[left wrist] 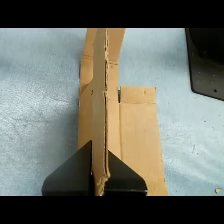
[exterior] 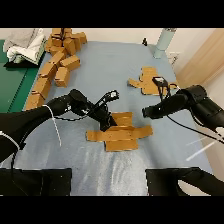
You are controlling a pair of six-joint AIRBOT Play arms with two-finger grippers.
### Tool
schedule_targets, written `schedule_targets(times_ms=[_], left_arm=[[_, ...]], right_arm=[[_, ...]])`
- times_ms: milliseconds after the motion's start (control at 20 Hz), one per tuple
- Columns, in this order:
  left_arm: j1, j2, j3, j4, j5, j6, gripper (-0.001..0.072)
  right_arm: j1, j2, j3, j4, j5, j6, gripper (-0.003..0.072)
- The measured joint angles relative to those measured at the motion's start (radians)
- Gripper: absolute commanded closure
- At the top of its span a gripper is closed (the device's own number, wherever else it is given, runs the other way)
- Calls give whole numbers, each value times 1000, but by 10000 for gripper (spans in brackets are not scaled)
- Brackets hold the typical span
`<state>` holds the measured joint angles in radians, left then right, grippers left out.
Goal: Fold the box.
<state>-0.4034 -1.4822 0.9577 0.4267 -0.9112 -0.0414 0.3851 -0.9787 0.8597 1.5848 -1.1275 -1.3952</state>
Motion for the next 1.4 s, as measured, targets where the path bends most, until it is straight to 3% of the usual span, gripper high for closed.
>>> schedule_targets(times_ms=[150,200,250,300,550,800,1100,1400], left_arm=[[-1,-1,0,1,-9,-3,696],[-1,-1,0,1,-9,-3,696],[-1,-1,0,1,-11,-3,696],[-1,-1,0,1,-13,-3,696],[-1,-1,1,1,-14,-3,696],[-1,-1,1,0,-15,-3,696],[-1,-1,1,0,-16,-3,696],[-1,-1,1,0,-16,-3,696]], right_arm=[[151,83,-67,2,-46,-32,668],[221,118,-104,5,-53,-51,516],[295,150,-146,11,-60,-74,245],[363,174,-186,16,-59,-93,179],[610,188,-341,-88,105,-188,163],[671,91,-379,-247,259,-219,163],[684,35,-370,-381,319,-215,164],[686,74,-321,-449,288,-195,164]])
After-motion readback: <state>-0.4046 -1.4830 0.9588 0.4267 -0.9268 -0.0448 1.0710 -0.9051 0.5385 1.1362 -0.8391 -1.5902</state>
